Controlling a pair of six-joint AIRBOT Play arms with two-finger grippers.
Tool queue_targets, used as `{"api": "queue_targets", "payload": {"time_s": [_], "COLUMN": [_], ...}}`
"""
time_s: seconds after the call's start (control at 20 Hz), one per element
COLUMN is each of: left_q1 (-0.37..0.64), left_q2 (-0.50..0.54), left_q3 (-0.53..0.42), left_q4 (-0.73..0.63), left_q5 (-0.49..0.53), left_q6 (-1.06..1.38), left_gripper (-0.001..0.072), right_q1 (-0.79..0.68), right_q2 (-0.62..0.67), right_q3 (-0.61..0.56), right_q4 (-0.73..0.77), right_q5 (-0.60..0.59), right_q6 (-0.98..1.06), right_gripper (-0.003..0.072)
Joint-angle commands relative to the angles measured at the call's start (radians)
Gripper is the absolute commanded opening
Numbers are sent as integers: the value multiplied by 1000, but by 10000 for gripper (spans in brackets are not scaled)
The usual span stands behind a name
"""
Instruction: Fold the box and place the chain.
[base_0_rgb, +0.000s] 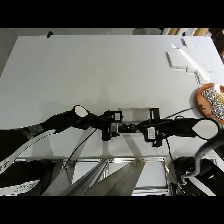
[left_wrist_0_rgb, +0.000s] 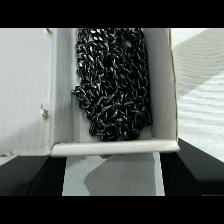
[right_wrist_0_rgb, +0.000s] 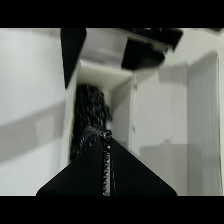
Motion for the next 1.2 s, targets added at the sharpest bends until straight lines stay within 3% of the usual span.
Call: {"api": "queue_targets", "payload": {"time_s": [0.0, 0.2, 0.3, 0.35, 0.5, 0.65, 0.8, 0.95, 1.15], "left_q1": [1, 1, 1, 1, 1, 1, 1, 1, 1], "left_q2": [1, 1, 1, 1, 1, 1, 1, 1, 1], "left_q3": [0, 0, 0, 0, 0, 0, 0, 0, 0], "left_q4": [0, 0, 0, 0, 0, 0, 0, 0, 0], "left_q5": [0, 0, 0, 0, 0, 0, 0, 0, 0], "left_q6": [0, 0, 0, 0, 0, 0, 0, 0, 0], "left_gripper": [168, 167, 168, 168, 167, 168, 168, 168, 168], "right_q1": [125, 167, 166, 163, 50, -121, -270, -357, -369], "right_q2": [-69, -175, -199, -196, -167, -113, -101, -159, -285], "right_q3": [1, 1, 2, 5, 69, 118, 116, 96, 69], "right_q4": [65, 68, 67, 56, 50, -87, -257, -359, -470], "right_q5": [-127, -155, -158, -158, -13, 112, 141, 135, 109], "right_q6": [32, 32, 31, 31, 32, 32, 23, 4, -10], "right_gripper": [13, 24, 118, 118, 116, 116, 116, 116, 116]}}
